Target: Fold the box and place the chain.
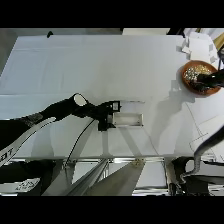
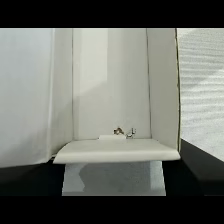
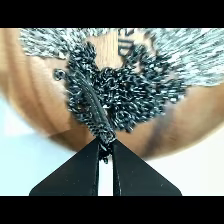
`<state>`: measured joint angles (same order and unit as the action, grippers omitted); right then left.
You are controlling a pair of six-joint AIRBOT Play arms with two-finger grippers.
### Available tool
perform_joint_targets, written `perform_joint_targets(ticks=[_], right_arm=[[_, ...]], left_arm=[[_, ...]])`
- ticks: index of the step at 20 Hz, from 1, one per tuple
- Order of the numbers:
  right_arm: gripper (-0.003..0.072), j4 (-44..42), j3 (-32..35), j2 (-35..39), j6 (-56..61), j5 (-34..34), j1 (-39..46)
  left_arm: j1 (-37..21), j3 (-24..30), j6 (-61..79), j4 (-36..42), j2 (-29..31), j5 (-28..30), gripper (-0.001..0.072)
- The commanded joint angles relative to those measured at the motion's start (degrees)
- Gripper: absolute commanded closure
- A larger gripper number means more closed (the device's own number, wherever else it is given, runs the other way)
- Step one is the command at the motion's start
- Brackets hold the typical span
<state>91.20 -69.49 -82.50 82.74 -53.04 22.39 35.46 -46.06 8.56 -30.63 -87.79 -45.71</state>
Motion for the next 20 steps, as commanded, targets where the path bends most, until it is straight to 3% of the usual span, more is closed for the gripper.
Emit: perform_joint_targets(ticks=[1,6,10,16,20], right_arm=[[0.0676,-0.2,0.0,10.2,-4.3,-4.9,0.0],[0.0676,-6.7,0.0,24.3,-9.3,-12.3,0.0],[0.0676,-18.9,0.0,31.7,-13.0,-18.8,-0.4],[0.0676,-21.2,0.1,37.1,-12.9,-33.3,-7.1],[0.0676,-24.6,0.6,38.5,-12.1,-38.1,-12.3]], left_arm=[[0.0,0.0,0.0,0.0,0.0,0.0,0.0318],[0.0,0.0,0.0,0.0,0.0,0.0,0.0318],[0.0,0.0,0.0,0.0,0.0,0.0,0.0318],[0.0,0.0,0.0,0.0,0.0,0.0,0.0318],[0.0,0.0,0.0,0.0,0.0,0.0,0.0318]])
